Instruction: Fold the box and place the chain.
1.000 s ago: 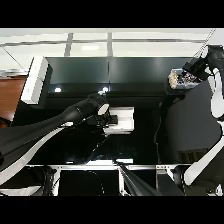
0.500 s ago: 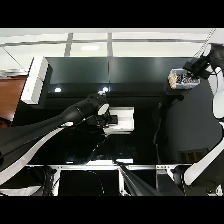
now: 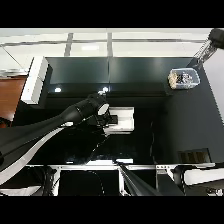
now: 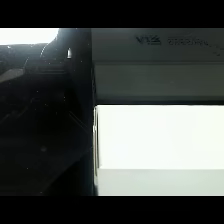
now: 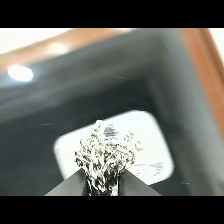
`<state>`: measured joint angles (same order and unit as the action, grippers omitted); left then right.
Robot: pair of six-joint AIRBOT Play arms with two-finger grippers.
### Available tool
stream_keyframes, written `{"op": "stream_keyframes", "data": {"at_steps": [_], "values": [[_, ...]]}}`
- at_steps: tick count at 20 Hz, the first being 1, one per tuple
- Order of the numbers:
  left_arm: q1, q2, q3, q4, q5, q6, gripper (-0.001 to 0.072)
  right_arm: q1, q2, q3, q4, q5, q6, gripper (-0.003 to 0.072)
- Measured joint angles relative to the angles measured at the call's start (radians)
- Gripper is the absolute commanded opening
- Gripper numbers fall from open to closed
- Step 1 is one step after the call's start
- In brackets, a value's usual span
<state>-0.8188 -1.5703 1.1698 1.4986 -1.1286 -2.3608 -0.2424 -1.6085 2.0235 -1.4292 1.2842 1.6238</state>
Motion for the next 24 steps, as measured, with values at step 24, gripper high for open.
{"op": "stream_keyframes", "data": {"at_steps": [24], "values": [[0.001, 0.000, 0.000, 0.003, 0.001, 0.000, 0.0026, 0.581, 0.614, -0.929, 0.678, -0.025, -0.207, 0.0011]]}}
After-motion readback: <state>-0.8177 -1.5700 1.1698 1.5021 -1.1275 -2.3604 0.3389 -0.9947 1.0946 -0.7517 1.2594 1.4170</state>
